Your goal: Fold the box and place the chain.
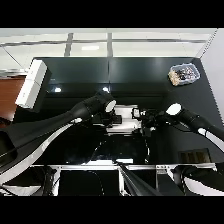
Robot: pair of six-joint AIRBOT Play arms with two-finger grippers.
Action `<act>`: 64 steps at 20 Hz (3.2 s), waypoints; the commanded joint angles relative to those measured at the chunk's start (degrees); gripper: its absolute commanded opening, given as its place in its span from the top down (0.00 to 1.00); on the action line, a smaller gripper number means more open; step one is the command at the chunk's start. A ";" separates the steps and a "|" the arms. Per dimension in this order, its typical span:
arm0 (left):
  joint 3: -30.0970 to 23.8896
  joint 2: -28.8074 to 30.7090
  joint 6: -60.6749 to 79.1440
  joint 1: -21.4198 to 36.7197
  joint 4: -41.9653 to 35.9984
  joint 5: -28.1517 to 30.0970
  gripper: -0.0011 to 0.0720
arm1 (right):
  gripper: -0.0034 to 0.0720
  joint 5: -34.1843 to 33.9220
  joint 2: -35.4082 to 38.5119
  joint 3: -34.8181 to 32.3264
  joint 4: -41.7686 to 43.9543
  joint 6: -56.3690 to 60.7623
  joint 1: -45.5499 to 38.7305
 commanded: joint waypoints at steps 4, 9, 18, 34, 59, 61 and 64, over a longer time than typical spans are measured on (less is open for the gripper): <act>0.22 -0.04 -1.95 -0.07 0.46 0.39 0.41 | 0.81 0.02 -0.04 0.00 0.02 0.00 0.04; 0.22 -0.04 -1.79 -0.07 0.87 0.37 0.95 | 0.81 0.02 -0.04 0.00 0.02 0.02 0.04; 0.22 -0.04 -1.73 -0.07 0.87 0.17 0.95 | 0.11 -0.07 0.79 0.11 -1.01 5.53 -0.07; 0.22 -0.04 -0.04 -0.04 1.11 0.15 0.94 | 0.58 1.79 8.76 0.70 -9.03 10.97 3.23; 0.22 -0.04 -0.07 -0.04 1.07 0.42 0.94 | 0.93 -0.55 5.77 0.85 -0.63 24.57 3.50; 0.22 -0.04 -0.07 -0.04 1.11 0.42 0.94 | 0.93 3.37 8.52 2.19 -6.36 34.47 2.01; 0.22 -0.04 -0.07 -0.04 1.11 0.39 0.94 | 0.93 11.34 13.33 5.46 -14.05 53.46 -3.39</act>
